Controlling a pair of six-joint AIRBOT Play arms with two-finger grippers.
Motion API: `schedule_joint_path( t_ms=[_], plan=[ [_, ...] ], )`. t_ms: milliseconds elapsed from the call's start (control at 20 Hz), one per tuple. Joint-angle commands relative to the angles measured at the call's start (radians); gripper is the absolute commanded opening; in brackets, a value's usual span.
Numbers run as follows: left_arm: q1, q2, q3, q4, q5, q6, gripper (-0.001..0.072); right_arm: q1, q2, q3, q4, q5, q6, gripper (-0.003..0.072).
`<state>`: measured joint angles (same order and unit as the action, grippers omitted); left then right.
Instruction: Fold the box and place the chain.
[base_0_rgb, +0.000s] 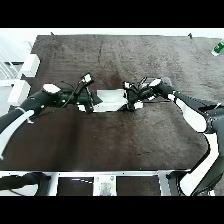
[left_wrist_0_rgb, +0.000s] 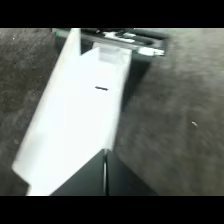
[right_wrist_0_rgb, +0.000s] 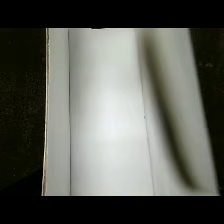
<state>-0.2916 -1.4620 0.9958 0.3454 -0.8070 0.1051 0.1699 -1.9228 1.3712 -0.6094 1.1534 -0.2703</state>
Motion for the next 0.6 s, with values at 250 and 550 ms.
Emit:
schedule_joint_path(
  t_ms=[250,550],
  plan=[
    [-0.018,-0.207,0.28,0.092,0.09,-0.093,0.0023,0.001,-0.001,0.0,0.0,0.0,0.0,0.0545],
    [-0.018,-0.23,0.303,0.174,0.149,-0.124,0.0023,0.001,-0.001,0.0,0.0,0.0,0.0,0.0545]
  ],
)
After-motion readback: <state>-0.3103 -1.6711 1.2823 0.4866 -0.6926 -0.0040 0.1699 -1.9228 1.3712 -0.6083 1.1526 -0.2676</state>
